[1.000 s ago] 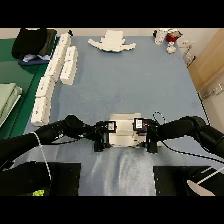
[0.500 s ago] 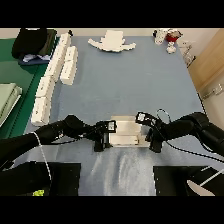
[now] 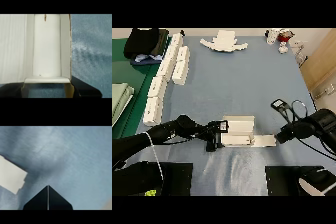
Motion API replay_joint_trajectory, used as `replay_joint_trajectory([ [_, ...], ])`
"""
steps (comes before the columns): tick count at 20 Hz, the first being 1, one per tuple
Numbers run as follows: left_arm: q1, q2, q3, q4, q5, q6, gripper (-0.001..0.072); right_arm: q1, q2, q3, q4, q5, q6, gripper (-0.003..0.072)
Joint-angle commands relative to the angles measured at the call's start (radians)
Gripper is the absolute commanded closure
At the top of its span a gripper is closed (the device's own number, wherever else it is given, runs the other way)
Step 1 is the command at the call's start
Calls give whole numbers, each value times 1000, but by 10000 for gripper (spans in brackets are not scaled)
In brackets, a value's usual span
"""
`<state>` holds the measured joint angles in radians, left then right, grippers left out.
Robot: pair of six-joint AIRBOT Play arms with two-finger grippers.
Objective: Fold the box.
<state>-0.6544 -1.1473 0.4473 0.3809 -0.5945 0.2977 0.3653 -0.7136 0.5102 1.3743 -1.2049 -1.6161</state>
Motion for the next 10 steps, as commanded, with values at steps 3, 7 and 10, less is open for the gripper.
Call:
replay_joint_trajectory([
  [3,0,-1,0,0,0,0,280,-348,-103,0,226,-53,112,681],
  [7,0,-1,0,0,0,0,280,-549,-216,0,565,-23,-14,681],
  [10,0,-1,0,0,0,0,280,-616,-297,-1,703,-53,-80,681],
])
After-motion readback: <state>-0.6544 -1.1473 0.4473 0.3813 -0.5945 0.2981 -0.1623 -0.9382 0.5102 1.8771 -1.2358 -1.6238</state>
